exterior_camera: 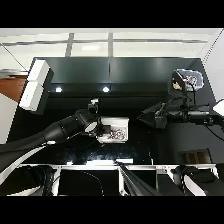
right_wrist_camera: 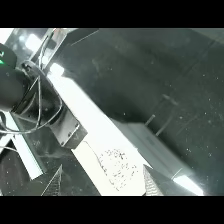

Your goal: Fold the box and place the chain.

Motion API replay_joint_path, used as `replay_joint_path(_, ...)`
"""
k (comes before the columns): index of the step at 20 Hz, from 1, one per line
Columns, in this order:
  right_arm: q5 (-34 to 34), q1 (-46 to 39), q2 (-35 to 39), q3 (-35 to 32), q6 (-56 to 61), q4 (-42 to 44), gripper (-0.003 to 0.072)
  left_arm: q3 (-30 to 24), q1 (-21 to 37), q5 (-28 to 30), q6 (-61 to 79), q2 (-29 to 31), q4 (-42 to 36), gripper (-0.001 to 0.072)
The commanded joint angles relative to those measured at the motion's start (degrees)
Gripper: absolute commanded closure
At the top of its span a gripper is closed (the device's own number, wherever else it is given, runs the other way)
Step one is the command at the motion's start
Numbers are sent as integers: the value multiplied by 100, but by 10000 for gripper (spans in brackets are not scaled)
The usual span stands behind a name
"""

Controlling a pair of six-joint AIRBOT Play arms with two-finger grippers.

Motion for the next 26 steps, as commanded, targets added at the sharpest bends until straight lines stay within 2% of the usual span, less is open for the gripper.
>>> replay_joint_path(1,31,-31,-2,4,2,-35,110,111,4,-236,52,17,-24,276)
replay_joint_path(4,31,-31,-2,4,2,-59,110,468,4,-645,973,199,-114,271)
replay_joint_path(6,33,-31,-2,4,4,-181,110,717,7,-1237,2046,466,-118,317)
replay_joint_path(7,31,-31,-2,4,4,-273,110,811,24,-1665,2671,629,-111,316)
replay_joint_path(10,28,-57,-2,4,9,-330,110,804,247,-2927,4240,1165,-105,316)
replay_joint_path(12,-7,-59,-2,4,9,-330,110,616,590,-3202,4990,1631,-68,316)
replay_joint_path(14,-98,-59,-2,4,59,-330,111,203,1246,-2909,5344,2149,-140,315)
replay_joint_path(15,-131,-59,-2,4,125,-330,111,-131,1722,-2540,5587,2428,-459,315)
replay_joint_path(17,-142,-57,-2,4,131,-326,111,-922,2811,-1633,6754,2879,-1858,312)
replay_joint_path(19,-118,-52,-2,4,129,-330,110,-1749,3884,-1003,8581,3023,-3906,300)
replay_joint_path(20,-120,-52,-2,4,129,-330,110,-2081,4293,-957,9374,2988,-4732,242)
replay_joint_path(21,-122,-52,-2,4,129,-330,110,-2365,4601,-953,10212,2933,-5257,-4)
replay_joint_path(24,-122,-52,-2,4,129,-398,110,-2817,4774,-575,11945,2726,-5364,-2)
replay_joint_path(26,-122,-52,-2,4,129,-518,110,-2848,4485,-243,13475,2546,-5455,-1)
